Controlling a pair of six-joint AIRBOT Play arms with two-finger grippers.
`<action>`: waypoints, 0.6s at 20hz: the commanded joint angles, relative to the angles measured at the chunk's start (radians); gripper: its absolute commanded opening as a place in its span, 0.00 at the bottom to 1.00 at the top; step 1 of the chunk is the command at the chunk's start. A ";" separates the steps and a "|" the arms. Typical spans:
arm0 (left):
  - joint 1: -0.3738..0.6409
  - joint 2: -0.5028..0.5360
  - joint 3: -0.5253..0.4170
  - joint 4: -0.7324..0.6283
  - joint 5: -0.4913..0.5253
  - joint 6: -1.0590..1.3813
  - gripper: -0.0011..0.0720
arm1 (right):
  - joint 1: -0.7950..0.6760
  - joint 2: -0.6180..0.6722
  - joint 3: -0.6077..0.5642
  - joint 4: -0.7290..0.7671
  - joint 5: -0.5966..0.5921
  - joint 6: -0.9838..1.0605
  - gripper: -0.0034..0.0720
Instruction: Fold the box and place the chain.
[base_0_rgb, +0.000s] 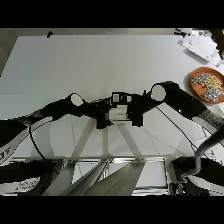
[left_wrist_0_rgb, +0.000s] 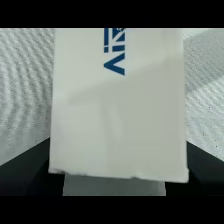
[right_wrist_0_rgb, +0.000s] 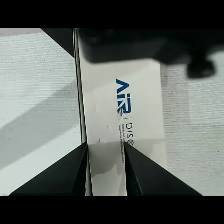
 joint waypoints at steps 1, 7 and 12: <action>0.000 0.000 0.000 -0.002 0.000 -0.001 0.47 | 0.001 0.000 -0.027 -0.008 0.014 0.026 0.33; 0.000 0.000 0.000 -0.002 0.000 -0.001 0.47 | -0.016 0.135 -0.027 0.012 -0.098 0.025 0.61; 0.000 0.000 0.000 -0.002 0.000 -0.001 0.47 | -0.065 0.216 -0.030 0.181 -0.095 0.146 0.29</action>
